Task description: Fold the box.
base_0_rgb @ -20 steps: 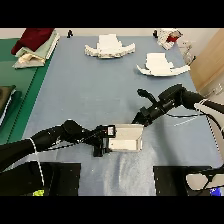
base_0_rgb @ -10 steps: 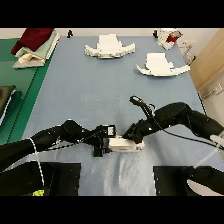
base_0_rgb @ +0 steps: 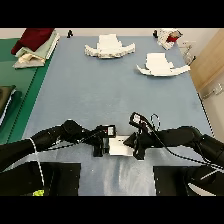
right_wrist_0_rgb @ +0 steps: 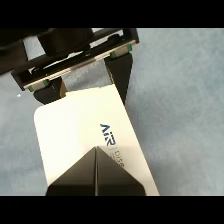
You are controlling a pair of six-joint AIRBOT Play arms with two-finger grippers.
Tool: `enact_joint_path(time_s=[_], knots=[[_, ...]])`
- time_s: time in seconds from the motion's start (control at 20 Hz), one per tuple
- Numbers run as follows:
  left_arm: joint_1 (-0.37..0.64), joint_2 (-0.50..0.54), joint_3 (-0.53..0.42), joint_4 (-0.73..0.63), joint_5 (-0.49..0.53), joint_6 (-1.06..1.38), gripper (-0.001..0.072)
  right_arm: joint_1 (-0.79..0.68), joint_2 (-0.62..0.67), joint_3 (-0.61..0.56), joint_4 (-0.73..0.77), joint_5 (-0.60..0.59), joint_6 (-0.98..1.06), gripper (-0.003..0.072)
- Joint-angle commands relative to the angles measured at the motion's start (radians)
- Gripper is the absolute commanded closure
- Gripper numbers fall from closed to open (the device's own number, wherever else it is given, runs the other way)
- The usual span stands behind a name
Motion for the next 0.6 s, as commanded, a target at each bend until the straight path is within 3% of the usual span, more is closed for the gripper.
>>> enact_joint_path(time_s=[0.0,0.1,0.15,0.25,0.35,0.55], knots=[[0.0,0.0,0.001,0.0,0.0,0.0,0.019,0.041,0.018,-0.01,-0.055,0.065,-0.003,0.061],[0.0,0.0,0.001,0.0,0.0,0.0,0.019,0.041,0.018,0.01,-0.055,0.058,-0.018,0.0268],[0.0,0.0,0.001,0.0,0.0,0.0,0.019,0.041,0.018,0.021,-0.055,0.05,-0.055,0.0215],[0.0,0.0,0.001,0.0,0.0,0.0,0.019,0.041,0.016,0.042,-0.058,0.033,-0.145,0.0198],[0.0,0.0,0.001,0.0,0.0,0.0,0.019,0.053,0.014,0.045,-0.068,0.032,-0.196,0.002],[0.0,0.0,0.001,0.0,0.0,0.0,0.019,0.101,-0.017,0.044,-0.119,0.02,-0.198,0.002]])
